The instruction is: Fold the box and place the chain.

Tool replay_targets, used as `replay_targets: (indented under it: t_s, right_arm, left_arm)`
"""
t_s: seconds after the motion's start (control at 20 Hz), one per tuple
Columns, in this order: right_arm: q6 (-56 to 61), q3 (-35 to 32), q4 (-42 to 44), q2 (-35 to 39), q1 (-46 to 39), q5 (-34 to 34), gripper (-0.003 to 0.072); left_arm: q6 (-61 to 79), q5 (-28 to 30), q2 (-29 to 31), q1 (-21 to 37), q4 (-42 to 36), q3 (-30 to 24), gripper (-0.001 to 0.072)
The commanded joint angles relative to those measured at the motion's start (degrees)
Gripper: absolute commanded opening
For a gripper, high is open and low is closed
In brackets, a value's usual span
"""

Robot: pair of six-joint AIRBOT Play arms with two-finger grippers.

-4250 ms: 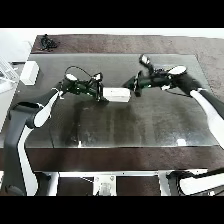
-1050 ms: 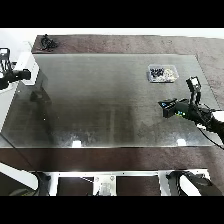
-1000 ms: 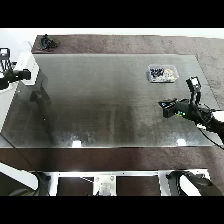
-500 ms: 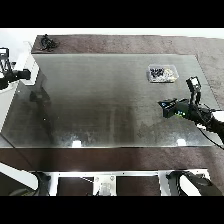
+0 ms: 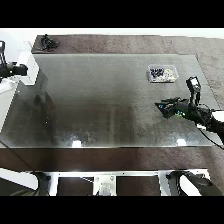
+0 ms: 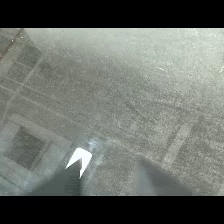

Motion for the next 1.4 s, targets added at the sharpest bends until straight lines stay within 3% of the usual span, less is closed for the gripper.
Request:
replay_targets:
  t_s: [0.0,0.05,0.15,0.25,0.4,0.55,0.75,0.95,1.1,1.2,1.35]
  right_arm:
    - [-0.02,-0.02,0.04,0.0,0.0,-0.02,0.0006]
    - [0.0,-0.02,0.04,0.0,0.0,-0.02,0.0002]
    - [-0.48,-0.02,0.07,0.31,0.0,-0.17,0.0]
    - [-1.49,-0.02,0.07,1.75,0.02,-1.07,-0.0001]
    - [-1.49,-0.04,0.04,6.71,0.02,-4.28,-0.0002]
    - [-1.46,-0.2,-0.17,13.27,-0.02,-4.98,-0.0001]
    - [-1.46,-5.62,-0.81,23.1,-0.07,-7.1,-0.0001]
    - [-0.66,-14.86,-1.62,32.39,-0.09,-8.2,0.0]
    - [0.68,-18.6,-1.22,36.65,-0.07,-8.22,0.0001]
    - [0.66,-19.08,-1.29,37.18,-0.07,-8.22,0.0001]
    - [0.68,-19.41,-1.88,37.18,0.0,-7.52,0.0001]
  left_arm:
    - [-1.97,-12.31,5.49,0.02,0.98,0.02,0.0169]
    - [2.34,-17.33,7.58,0.02,-1.18,-0.02,0.0018]
    - [6.69,-22.77,11.37,0.02,-9.99,-0.07,0.0015]
    - [11.5,-23.28,17.35,-0.42,-20.76,-3.37,0.0014]
    - [18.23,-14.16,28.52,-5.33,-24.63,-14.36,0.0013]
    - [25.05,-5.9,38.8,-12.0,-28.41,-29.0,0.0013]
    - [46.16,-0.33,48.85,-18.34,-47.04,-49.35,0.0014]
    - [61.48,-1.68,54.05,-19.39,-61.33,-65.55,0.0014]
    - [70.34,-4.2,55.6,-19.39,-70.64,-74.07,0.0014]
    - [76.39,-4.87,55.58,-19.39,-77.02,-77.92,0.0015]
    - [77.02,-2.97,55.58,-19.39,-77.5,-78.68,0.0019]
